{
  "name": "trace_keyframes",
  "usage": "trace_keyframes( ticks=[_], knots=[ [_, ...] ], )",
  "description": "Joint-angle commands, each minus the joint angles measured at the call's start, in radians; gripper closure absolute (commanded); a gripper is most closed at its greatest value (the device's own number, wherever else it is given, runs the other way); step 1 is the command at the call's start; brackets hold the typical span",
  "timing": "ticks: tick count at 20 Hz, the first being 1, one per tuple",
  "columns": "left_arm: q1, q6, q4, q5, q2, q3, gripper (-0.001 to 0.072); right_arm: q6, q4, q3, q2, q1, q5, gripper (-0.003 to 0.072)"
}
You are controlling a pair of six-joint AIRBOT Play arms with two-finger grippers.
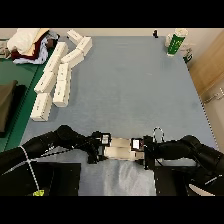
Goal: Fold the box.
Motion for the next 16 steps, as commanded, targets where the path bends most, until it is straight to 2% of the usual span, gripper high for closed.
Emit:
trace_keyframes(
  ticks=[1,13,14,15,16],
  knots=[
    [0.0,0.0,0.0,0.001,0.0,0.001,0.0118,0.0,0.0,0.0,0.0,0.0,0.001,0.0118],
    [0.0,0.0,0.0,0.001,0.0,0.001,0.0119,0.004,0.0,0.0,-0.002,0.0,0.008,0.0114],
    [0.0,0.0,0.0,0.0,0.0,0.001,0.0119,0.012,0.0,0.0,-0.002,0.0,0.008,0.0087],
    [0.0,0.0,0.0,0.001,0.0,0.001,0.0118,0.048,-0.005,0.005,0.002,0.0,0.001,-0.0034],
    [0.0,0.0,0.0,0.001,0.0,0.001,0.0118,0.103,-0.023,0.017,0.008,0.0,-0.02,-0.0034]
  ],
)
